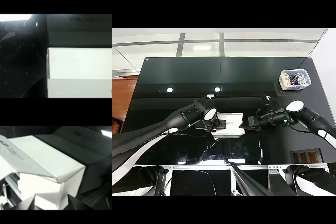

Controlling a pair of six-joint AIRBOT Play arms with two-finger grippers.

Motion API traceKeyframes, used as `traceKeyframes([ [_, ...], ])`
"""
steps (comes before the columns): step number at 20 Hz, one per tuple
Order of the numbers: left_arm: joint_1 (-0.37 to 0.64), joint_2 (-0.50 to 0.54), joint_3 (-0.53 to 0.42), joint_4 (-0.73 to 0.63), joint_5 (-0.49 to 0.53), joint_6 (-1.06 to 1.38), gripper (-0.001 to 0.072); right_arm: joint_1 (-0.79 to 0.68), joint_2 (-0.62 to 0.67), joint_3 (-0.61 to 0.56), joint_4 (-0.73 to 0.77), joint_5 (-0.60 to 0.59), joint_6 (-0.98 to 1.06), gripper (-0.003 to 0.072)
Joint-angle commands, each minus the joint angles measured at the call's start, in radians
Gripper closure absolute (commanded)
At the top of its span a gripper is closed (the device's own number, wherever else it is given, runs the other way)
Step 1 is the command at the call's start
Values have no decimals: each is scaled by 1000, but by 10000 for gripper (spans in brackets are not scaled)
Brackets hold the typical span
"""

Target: Fold the box and place the chain.

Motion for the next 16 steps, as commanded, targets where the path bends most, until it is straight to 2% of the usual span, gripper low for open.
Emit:
traceKeyframes([
  [1,0,-1,0,0,0,0,683,82,-1,30,-76,-72,120,266],
  [3,0,-1,0,0,0,0,684,134,-1,65,-158,-99,212,266],
  [8,0,-1,0,0,0,0,683,240,-1,164,-492,-125,564,268],
  [10,0,-1,0,0,0,0,683,289,-10,201,-600,-126,667,380],
  [13,0,-1,0,0,0,0,683,365,-51,255,-740,-113,831,380],
  [16,0,-1,0,0,0,0,684,429,-113,322,-888,-40,977,380],
])
